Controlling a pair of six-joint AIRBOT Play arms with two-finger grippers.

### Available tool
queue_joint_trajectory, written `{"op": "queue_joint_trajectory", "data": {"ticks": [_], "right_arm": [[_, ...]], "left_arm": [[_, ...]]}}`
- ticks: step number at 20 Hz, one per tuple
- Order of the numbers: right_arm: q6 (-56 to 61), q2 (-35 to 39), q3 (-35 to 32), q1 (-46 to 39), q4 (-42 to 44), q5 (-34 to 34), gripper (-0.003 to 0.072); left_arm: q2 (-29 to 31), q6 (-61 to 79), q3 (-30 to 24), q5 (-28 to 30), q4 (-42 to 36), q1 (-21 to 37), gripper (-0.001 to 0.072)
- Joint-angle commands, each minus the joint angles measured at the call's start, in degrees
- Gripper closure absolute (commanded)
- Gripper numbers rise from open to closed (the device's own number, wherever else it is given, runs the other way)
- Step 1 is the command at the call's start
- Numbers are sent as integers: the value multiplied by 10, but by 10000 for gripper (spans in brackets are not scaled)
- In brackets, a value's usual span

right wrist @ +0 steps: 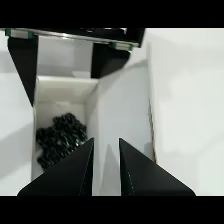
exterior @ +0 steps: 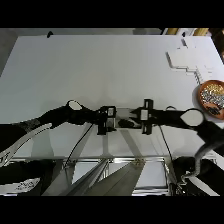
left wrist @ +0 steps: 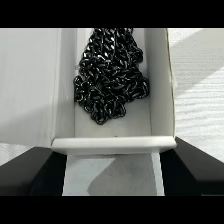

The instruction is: Fold the box and place the chain.

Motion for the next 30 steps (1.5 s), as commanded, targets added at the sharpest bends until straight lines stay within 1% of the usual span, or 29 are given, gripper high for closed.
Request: {"op": "queue_joint_trajectory", "data": {"ticks": [1, 2, 3, 5, 7, 9, 11, 12, 14, 18, 23, 24, 25, 26, 28, 30], "right_arm": [[3, 57, 7, -94, -92, 118, 513], [12, 58, 7, -124, -123, 147, 527], [15, 54, 2, -148, -147, 159, 534], [15, 42, -16, -174, -177, 143, 534], [14, 21, -39, -176, -190, 121, 533], [10, 1, -58, -176, -189, 98, 532], [-3, -17, -64, -176, -188, 89, 529], [-4, -23, -64, -176, -185, 89, 525], [-18, -40, -64, -176, -172, 92, 488], [-49, -69, -64, -176, -126, 95, 489], [-61, -98, -64, -126, -127, 85, 491], [-60, -99, -64, -125, -131, 80, 519], [-55, -98, -64, -125, -136, 80, 580], [-42, -96, -64, -125, -155, 80, 673], [0, -79, -64, -125, -213, 78, 671], [53, -41, -64, -125, -280, 76, 671]], "left_arm": [[0, 0, 0, 0, 0, 0, 561], [0, 0, 0, 0, 0, 0, 561], [0, 0, 0, 0, 0, 0, 561], [0, 0, 0, 0, 0, 0, 561], [0, 0, 0, 0, 0, 0, 561], [0, 0, 0, 0, 0, 0, 561], [0, 0, 0, 0, 0, 0, 561], [0, 0, 0, 0, 0, 0, 561], [0, 0, 0, 0, 0, 0, 561], [0, 0, 0, 0, 0, 0, 561], [0, 0, 0, 0, 0, 0, 561], [0, 0, 0, 0, 0, 0, 561], [0, 0, 0, 0, 0, 0, 561], [0, 0, 0, 0, 0, 0, 561], [0, 0, 0, 0, 0, 0, 561], [0, 0, 0, 0, 0, 0, 561]]}}
